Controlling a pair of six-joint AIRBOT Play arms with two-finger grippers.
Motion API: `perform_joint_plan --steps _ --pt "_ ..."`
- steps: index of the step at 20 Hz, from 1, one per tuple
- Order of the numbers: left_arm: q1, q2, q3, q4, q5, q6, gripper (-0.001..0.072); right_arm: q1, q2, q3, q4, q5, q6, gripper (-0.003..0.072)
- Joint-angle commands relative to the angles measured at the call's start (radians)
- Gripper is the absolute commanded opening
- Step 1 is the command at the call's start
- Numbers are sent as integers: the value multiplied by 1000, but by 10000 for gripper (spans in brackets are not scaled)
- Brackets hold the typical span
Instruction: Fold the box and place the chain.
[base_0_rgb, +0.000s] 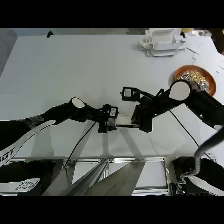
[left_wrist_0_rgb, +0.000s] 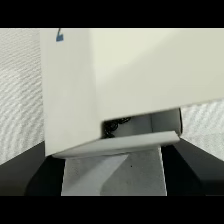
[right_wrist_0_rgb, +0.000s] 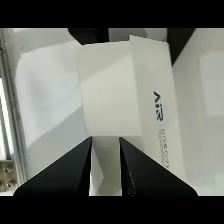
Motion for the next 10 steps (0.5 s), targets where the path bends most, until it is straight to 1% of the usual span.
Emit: perform_joint_plan --steps 1,2,3,6,8,10 --pt "1 0 0 0 0 0 140 35 6 -18 -4 -35 -8 203" --pt "1 0 0 0 0 0 140 39 6 -19 -8 -49 -8 210" --pt "1 0 0 0 0 0 140 41 6 -19 -10 -68 -7 248" --pt "1 0 0 0 0 0 140 41 6 -21 -47 -110 -7 253" --pt "1 0 0 0 0 0 140 41 6 -21 -64 -107 -7 253" --pt "1 0 0 0 0 0 140 41 6 -21 -50 -96 -7 253"
